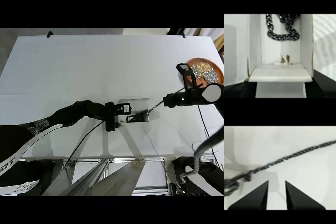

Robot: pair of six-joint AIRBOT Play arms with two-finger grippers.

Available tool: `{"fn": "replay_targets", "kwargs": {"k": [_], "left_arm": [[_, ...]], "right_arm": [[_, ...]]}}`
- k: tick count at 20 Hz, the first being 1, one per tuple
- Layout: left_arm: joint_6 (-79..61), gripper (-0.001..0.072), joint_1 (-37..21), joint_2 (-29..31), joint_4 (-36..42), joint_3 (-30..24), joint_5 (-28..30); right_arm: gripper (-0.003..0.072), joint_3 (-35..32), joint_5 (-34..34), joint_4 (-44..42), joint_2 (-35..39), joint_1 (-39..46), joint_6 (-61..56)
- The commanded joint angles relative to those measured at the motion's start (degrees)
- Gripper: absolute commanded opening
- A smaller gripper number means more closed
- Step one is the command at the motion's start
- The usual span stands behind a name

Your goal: Fold the box and place the chain.

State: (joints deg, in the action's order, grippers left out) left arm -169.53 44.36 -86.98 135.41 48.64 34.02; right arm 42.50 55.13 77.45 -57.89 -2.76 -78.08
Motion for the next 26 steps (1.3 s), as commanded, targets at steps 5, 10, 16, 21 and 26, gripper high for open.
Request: {"fn": "replay_targets", "kwargs": {"k": [5, 10, 16, 21, 26], "left_arm": [[0.0, 0.0152, 0.0, 0.0, 0.0, 0.0, 0.0], [0.0, 0.0152, 0.0, 0.0, 0.0, 0.0, 0.0], [0.0, 0.0152, 0.0, 0.0, 0.0, 0.0, 0.0], [0.0, 0.0152, 0.0, 0.0, 0.0, 0.0, 0.0], [0.0, 0.0152, 0.0, 0.0, 0.0, 0.0, 0.0]], "right_arm": [[0.0276, 2.2, -7.1, 3.8, -15.8, 0.4, -1.6], [0.0275, 2.3, -11.3, 4.5, -17.8, -0.6, -1.6], [0.0275, 2.4, -12.2, 4.9, -20.7, -0.6, -1.7], [0.0026, 2.4, -12.0, 4.9, -20.6, -0.6, -1.6], [0.0012, 2.4, -10.3, 4.9, -12.8, -0.6, -1.5]]}}
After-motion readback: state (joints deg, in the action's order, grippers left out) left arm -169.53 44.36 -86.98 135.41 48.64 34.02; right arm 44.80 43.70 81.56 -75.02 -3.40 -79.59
